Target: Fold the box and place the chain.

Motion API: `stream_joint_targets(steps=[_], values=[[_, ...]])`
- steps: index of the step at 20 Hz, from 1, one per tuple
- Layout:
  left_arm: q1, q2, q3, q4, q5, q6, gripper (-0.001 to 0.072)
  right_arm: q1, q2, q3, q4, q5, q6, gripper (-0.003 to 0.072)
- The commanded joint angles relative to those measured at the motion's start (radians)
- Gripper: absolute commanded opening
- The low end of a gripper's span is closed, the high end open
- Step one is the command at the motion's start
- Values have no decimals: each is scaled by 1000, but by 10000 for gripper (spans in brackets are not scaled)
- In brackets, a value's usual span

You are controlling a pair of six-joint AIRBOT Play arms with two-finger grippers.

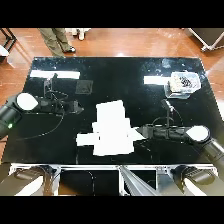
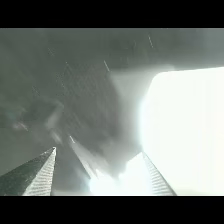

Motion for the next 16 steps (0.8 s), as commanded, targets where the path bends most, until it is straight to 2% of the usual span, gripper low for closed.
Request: stream_joint_targets(steps=[1,4,9,11,13,16], values=[[134,-117,-1,-301,-284,411,621,84,9,-16,-2,-109,14,16],[138,-233,-1,-328,-290,554,621,85,9,-16,-1,-90,15,16],[106,-425,0,-567,-277,800,620,84,9,-16,0,-70,22,16],[73,-476,0,-613,-277,888,619,84,9,-16,-1,-69,22,16],[45,-516,18,-616,-312,993,613,84,9,-16,-2,-68,22,16],[29,-569,67,-603,-389,1001,613,84,9,-16,-2,-67,22,16]])
